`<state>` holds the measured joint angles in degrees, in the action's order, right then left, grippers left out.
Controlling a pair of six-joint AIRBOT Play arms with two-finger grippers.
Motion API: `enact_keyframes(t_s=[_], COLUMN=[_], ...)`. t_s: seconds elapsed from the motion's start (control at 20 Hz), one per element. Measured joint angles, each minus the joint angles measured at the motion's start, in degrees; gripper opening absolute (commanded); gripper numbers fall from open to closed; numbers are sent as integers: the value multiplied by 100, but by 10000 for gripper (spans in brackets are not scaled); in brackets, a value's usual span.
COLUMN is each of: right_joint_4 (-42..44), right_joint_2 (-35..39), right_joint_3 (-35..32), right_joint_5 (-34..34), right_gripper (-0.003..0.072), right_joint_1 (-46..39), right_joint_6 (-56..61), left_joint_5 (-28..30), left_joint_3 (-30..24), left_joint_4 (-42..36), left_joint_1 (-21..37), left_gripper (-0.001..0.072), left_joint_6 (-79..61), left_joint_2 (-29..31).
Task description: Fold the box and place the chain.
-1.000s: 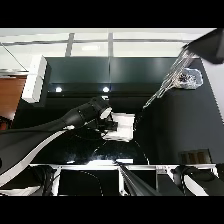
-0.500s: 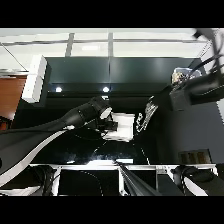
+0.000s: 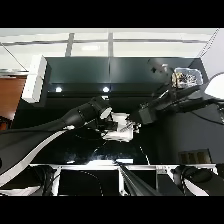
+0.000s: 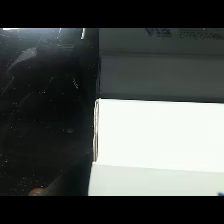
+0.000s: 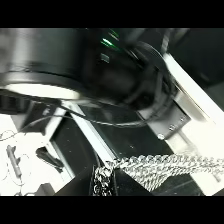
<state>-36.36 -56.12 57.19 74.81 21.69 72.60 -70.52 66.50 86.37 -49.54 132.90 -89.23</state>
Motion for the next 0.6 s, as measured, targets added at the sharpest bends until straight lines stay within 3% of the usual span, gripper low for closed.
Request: enact_keyframes(t_s=[0.5,0.55,0.6], right_joint_4=[-205,-229,-247], right_joint_2=[-85,-109,-133], right_joint_3=[-1113,-1143,-1169], right_joint_5=[-1241,-1314,-1364], right_gripper=[11,60,313], right_joint_1=[175,179,179], right_joint_6=[-35,-28,-15], left_joint_5=[0,2,0], left_joint_3=[0,0,0], left_joint_4=[-2,-2,-2], left_joint_1=[0,0,0], left_gripper=[31,31,31], left_joint_6=[0,0,0], left_joint_2=[0,0,0])
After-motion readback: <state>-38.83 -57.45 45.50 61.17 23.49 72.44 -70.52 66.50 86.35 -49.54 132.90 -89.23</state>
